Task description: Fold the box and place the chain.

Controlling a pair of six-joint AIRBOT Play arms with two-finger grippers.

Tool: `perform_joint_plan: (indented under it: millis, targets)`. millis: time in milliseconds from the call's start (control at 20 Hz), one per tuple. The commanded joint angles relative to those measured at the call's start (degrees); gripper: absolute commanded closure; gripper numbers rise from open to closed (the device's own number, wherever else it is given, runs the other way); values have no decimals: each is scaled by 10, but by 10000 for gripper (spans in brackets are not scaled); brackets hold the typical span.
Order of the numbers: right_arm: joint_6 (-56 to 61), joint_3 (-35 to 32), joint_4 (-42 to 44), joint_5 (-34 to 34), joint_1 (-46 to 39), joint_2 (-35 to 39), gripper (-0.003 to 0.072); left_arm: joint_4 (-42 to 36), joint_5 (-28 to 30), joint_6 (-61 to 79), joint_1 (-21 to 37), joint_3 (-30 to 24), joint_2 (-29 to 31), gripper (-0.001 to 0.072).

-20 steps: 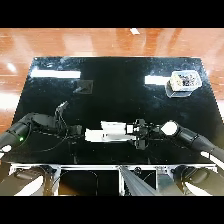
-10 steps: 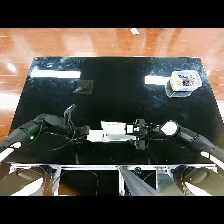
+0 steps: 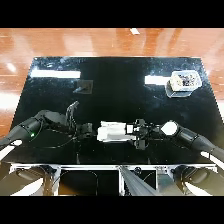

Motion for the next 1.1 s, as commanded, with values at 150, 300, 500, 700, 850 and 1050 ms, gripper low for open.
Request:
perform_joint_plan:
  millis: [150, 300, 500, 700, 850, 1050]
  targets:
    - [1, 0, 0, -1, 0, 0, 188, -2, 31, 2, -23, 47, 0, 65]
    - [1, 0, 0, -1, 0, 0, 188, -2, 28, 2, -39, 59, 0, 66]
    - [1, 0, 0, -2, 0, 0, 188, -3, 20, 0, -64, 59, 0, 65]
    - [1, 0, 0, -2, 0, 0, 188, 6, 32, 0, -55, 59, 1, 65]
    - [1, 0, 0, -2, 0, 0, 188, 18, 59, 0, -24, 59, 1, 66]
    - [1, 0, 0, -2, 0, 0, 188, 12, 67, 0, -24, 59, 1, 66]
